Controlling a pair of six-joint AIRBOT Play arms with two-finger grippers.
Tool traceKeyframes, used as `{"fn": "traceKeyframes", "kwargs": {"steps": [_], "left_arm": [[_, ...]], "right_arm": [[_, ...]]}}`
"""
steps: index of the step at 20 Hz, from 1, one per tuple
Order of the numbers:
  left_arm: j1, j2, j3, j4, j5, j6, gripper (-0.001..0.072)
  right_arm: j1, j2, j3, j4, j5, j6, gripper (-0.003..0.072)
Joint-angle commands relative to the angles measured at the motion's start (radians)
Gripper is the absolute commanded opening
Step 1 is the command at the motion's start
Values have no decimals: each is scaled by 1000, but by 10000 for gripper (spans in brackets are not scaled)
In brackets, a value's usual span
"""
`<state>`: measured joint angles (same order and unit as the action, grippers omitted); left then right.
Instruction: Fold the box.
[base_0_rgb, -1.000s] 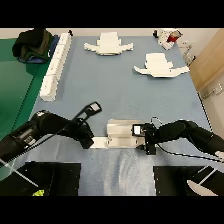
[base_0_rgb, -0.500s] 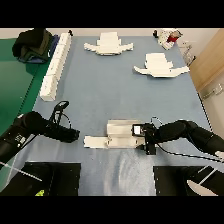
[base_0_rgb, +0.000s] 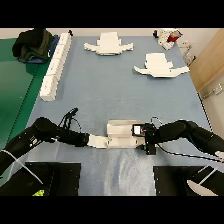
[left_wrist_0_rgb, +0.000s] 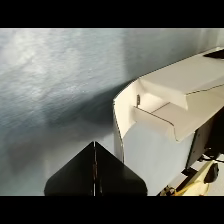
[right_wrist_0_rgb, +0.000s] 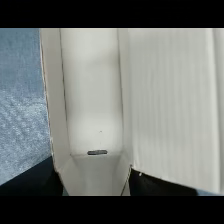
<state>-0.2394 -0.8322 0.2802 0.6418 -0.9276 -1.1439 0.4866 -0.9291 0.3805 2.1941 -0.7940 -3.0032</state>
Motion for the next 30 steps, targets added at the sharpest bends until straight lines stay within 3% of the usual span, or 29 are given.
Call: {"fn": "traceKeyframes", "kwargs": {"steps": [1,7,8,9,21,24,27,30], "left_arm": [[-50,-16,-6,-77,35,38,11],[-104,-16,-6,-182,71,101,19],[-104,-16,-6,-202,70,109,226],[-104,-16,-6,-212,72,109,373],[-105,-16,-4,-298,80,107,364],[-150,-16,36,-290,74,87,364],[-250,-16,105,-175,129,-77,364],[-357,-24,168,116,176,-385,364]], "right_arm": [[1,1,0,0,0,0,447],[1,1,0,0,0,0,447],[1,1,0,0,0,0,447],[1,1,0,0,0,0,447],[1,1,0,0,0,0,447],[1,1,0,0,0,0,447],[1,1,0,0,0,0,447],[1,1,0,0,0,0,447]]}}
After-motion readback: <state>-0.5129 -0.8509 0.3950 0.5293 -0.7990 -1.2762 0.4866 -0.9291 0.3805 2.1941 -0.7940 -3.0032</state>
